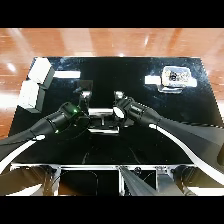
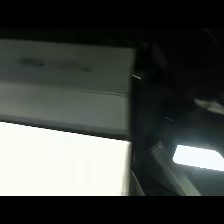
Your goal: Fold the box and place the chain.
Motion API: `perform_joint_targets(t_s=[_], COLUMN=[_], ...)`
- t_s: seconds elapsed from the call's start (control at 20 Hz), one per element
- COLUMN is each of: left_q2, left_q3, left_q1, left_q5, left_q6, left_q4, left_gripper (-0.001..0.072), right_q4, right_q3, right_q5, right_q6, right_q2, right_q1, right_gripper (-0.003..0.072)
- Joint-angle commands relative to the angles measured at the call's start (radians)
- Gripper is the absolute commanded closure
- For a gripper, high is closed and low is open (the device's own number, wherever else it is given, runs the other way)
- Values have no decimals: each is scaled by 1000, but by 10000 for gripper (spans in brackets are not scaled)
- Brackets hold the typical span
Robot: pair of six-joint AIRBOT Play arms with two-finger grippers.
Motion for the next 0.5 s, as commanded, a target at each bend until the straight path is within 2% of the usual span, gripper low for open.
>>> perform_joint_targets(t_s=[0.0,0.25,0.3,0.4,0.45], left_q2=[0,0,0,0,0], left_q3=[0,0,0,0,0], left_q1=[0,0,0,0,0], left_q5=[2,2,3,3,3], left_q6=[0,0,0,0,0], left_q4=[0,0,0,0,0], left_gripper=[683,683,683,683,683], right_q4=[-7,-33,-35,-39,-39], right_q3=[0,23,29,32,32], right_q5=[30,53,53,52,53], right_q6=[-7,-6,-7,-21,-35], right_q2=[0,0,0,0,0], right_q1=[0,0,0,0,0], right_gripper=[252,270,354,614,655])
